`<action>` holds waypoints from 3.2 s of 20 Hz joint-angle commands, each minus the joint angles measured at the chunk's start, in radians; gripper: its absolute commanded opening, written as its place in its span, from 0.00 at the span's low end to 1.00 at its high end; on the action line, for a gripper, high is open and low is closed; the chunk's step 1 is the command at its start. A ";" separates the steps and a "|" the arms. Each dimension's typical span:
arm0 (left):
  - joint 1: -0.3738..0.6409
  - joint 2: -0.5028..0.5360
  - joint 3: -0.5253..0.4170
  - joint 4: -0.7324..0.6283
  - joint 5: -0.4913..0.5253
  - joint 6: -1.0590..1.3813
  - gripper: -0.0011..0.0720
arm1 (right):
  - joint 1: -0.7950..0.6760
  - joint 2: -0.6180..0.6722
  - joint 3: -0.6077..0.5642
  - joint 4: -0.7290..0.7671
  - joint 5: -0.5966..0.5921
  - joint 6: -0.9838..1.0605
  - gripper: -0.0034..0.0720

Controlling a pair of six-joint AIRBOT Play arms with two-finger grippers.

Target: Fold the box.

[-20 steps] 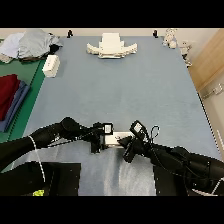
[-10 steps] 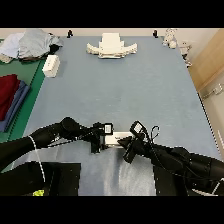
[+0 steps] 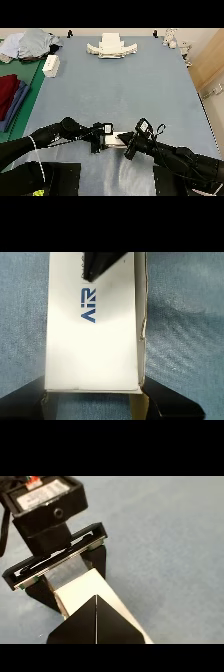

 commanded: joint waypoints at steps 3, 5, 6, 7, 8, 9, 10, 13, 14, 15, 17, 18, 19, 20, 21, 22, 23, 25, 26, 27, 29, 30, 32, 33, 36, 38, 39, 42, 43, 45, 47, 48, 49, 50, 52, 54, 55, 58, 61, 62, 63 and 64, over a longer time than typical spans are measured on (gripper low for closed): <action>0.000 0.000 0.001 0.000 0.000 0.000 0.73 | -0.171 0.001 0.088 -0.019 -0.145 -0.172 0.05; 0.000 0.000 0.001 0.000 0.000 0.000 0.73 | -0.319 -0.036 0.193 -0.114 -0.303 -0.169 0.05; 0.000 0.000 0.001 0.000 0.000 0.000 0.73 | -0.393 -0.062 0.256 -0.172 -0.386 -0.151 0.05; 0.000 0.000 0.001 0.000 0.001 0.000 0.73 | -0.470 -0.098 0.329 -0.247 -0.471 -0.103 0.05; 0.000 0.000 0.001 0.000 0.000 0.000 0.73 | -0.545 -0.142 0.406 -0.342 -0.557 -0.024 0.05; 0.000 0.000 0.001 0.000 0.000 0.000 0.73 | -0.606 -0.189 0.483 -0.434 -0.642 0.076 0.05; 0.000 0.000 0.001 0.000 0.000 0.000 0.73 | -0.664 -0.248 0.568 -0.523 -0.745 0.199 0.05; 0.000 0.000 0.001 0.000 0.000 0.000 0.73 | -0.777 -0.423 0.787 -0.686 -1.065 0.513 0.05; 0.000 0.000 0.001 0.000 0.000 0.000 0.73 | -0.798 -0.479 0.842 -0.721 -1.164 0.596 0.05; 0.000 0.000 0.001 0.000 0.000 0.000 0.73 | -0.811 -0.521 0.878 -0.748 -1.233 0.654 0.05; 0.000 0.000 0.001 0.000 0.000 0.000 0.73 | -0.822 -0.584 0.919 -0.780 -1.303 0.725 0.05; 0.000 0.000 0.001 0.000 0.000 0.000 0.73 | -0.822 -0.602 0.923 -0.785 -1.306 0.745 0.05; 0.000 0.000 0.001 0.000 0.000 0.000 0.73 | -0.822 -0.610 0.923 -0.785 -1.303 0.749 0.05; 0.000 0.000 0.001 0.000 0.000 0.000 0.73 | -0.821 -0.615 0.923 -0.783 -1.295 0.750 0.05; 0.000 0.000 0.001 0.000 0.000 0.000 0.73 | -0.821 -0.615 0.923 -0.776 -1.293 0.750 0.05; 0.000 0.000 0.001 0.000 0.000 0.000 0.73 | -0.821 -0.615 0.923 -0.768 -1.297 0.750 0.05; 0.000 0.000 0.001 0.000 0.000 0.000 0.73 | -0.821 -0.615 0.923 -0.769 -1.301 0.748 0.05; 0.000 0.000 0.001 -0.005 0.001 0.000 0.73 | -0.821 -0.615 0.923 -0.769 -1.300 0.748 0.05; 0.000 0.000 0.001 -0.008 0.001 0.000 0.73 | -0.821 -0.615 0.923 -0.769 -1.300 0.748 0.05; 0.000 0.000 0.003 -0.011 0.001 -0.001 0.73 | -0.821 -0.615 0.923 -0.769 -1.300 0.748 0.05; 0.002 0.016 0.016 -0.010 0.002 -0.039 0.73 | -0.821 -0.615 0.923 -0.769 -1.300 0.748 0.05; 0.005 0.038 0.024 -0.004 0.008 -0.082 0.73 | -0.821 -0.615 0.923 -0.769 -1.300 0.748 0.05; 0.042 0.103 0.042 0.019 0.010 -0.200 0.73 | -0.821 -0.615 0.923 -0.769 -1.300 0.748 0.05; 0.078 0.145 0.051 0.055 0.010 -0.296 0.73 | -0.821 -0.615 0.923 -0.769 -1.300 0.748 0.05; 0.289 0.259 0.094 0.339 0.030 -0.753 0.73 | -0.821 -0.615 0.923 -0.769 -1.300 0.748 0.05; 0.490 0.278 0.132 0.538 0.026 -0.975 0.73 | -0.821 -0.615 0.923 -0.769 -1.300 0.748 0.05; 0.590 0.270 0.153 0.566 0.026 -1.005 0.73 | -0.821 -0.615 0.923 -0.769 -1.300 0.748 0.05; 0.856 0.193 0.224 0.566 0.026 -1.004 0.73 | -0.821 -0.615 0.923 -0.769 -1.300 0.748 0.05; 0.923 0.147 0.255 0.566 0.026 -0.998 0.73 | -0.821 -0.615 0.923 -0.769 -1.300 0.748 0.05; 1.011 0.040 0.327 0.566 0.026 -0.966 0.73 | -0.821 -0.615 0.923 -0.769 -1.300 0.748 0.05; 1.059 -0.077 0.414 0.566 0.027 -0.964 0.73 | -0.821 -0.615 0.923 -0.769 -1.300 0.748 0.05; 1.069 -0.131 0.456 0.566 0.031 -0.964 0.73 | -0.821 -0.615 0.923 -0.769 -1.300 0.748 0.05; 1.074 -0.188 0.502 0.566 0.036 -0.964 0.73 | -0.821 -0.615 0.923 -0.769 -1.300 0.748 0.05; 1.074 -0.238 0.544 0.566 0.042 -0.964 0.73 | -0.821 -0.615 0.923 -0.769 -1.300 0.748 0.05; 1.072 -0.333 0.624 0.562 0.056 -0.965 0.73 | -0.821 -0.615 0.923 -0.769 -1.300 0.748 0.05; 1.067 -0.421 0.703 0.558 0.056 -0.965 0.73 | -0.821 -0.615 0.923 -0.769 -1.300 0.748 0.05; 1.060 -0.463 0.743 0.557 0.053 -0.966 0.73 | -0.821 -0.615 0.923 -0.769 -1.300 0.748 0.05; 1.032 -0.553 0.846 0.554 0.055 -0.965 0.73 | -0.821 -0.615 0.923 -0.769 -1.300 0.748 0.05; 1.002 -0.628 0.938 0.554 0.058 -0.970 0.73 | -0.821 -0.615 0.923 -0.769 -1.300 0.748 0.05; 0.995 -0.649 0.961 0.554 0.060 -0.977 0.73 | -0.821 -0.615 0.923 -0.769 -1.300 0.748 0.05; 0.991 -0.668 0.983 0.554 0.059 -0.986 0.73 | -0.821 -0.615 0.923 -0.769 -1.300 0.748 0.05; 0.991 -0.680 0.996 0.553 0.060 -0.997 0.73 | -0.821 -0.615 0.923 -0.769 -1.300 0.748 0.05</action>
